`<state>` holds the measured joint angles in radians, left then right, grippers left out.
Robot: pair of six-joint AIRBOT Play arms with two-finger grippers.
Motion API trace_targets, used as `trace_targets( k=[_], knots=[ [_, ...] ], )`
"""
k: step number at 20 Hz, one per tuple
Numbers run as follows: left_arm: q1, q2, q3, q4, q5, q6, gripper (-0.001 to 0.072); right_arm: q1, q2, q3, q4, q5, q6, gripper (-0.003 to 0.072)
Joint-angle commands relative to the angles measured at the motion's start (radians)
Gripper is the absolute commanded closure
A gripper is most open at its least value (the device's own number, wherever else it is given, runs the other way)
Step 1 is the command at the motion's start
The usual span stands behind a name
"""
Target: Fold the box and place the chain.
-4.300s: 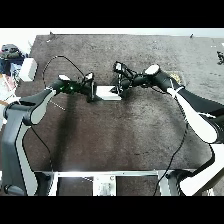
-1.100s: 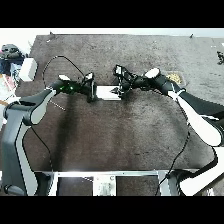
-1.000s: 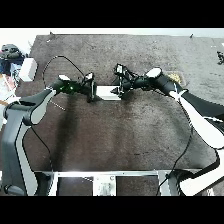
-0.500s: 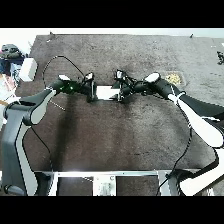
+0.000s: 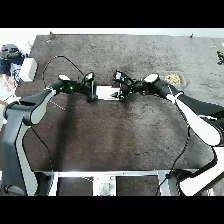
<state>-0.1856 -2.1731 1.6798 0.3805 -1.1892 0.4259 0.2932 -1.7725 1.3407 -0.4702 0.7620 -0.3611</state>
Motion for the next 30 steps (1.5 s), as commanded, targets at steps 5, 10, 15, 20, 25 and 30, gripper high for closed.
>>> trace_targets(
  k=[5,10,15,20,25,30],
  knots=[
    [0.000,0.000,0.001,0.001,0.000,0.001,0.0292,0.001,0.000,0.065,0.004,-0.011,-0.006,0.0210],
    [0.000,0.000,0.001,0.001,0.000,0.001,0.0292,0.001,-0.001,0.084,-0.002,-0.006,-0.002,0.0344],
    [0.000,0.000,0.001,0.001,0.000,0.001,0.0292,0.001,-0.013,0.083,-0.047,0.002,0.040,0.0468],
    [0.000,0.000,0.001,0.001,0.000,0.001,0.0292,0.001,-0.016,0.082,-0.068,0.054,0.079,0.0469],
    [0.000,0.000,0.001,0.001,0.000,0.001,0.0292,0.001,-0.017,0.082,-0.111,0.077,0.123,0.0469],
    [0.000,0.000,0.001,0.001,0.000,0.001,0.0292,0.001,-0.017,0.060,-0.111,0.095,0.123,0.0469]
  ],
)
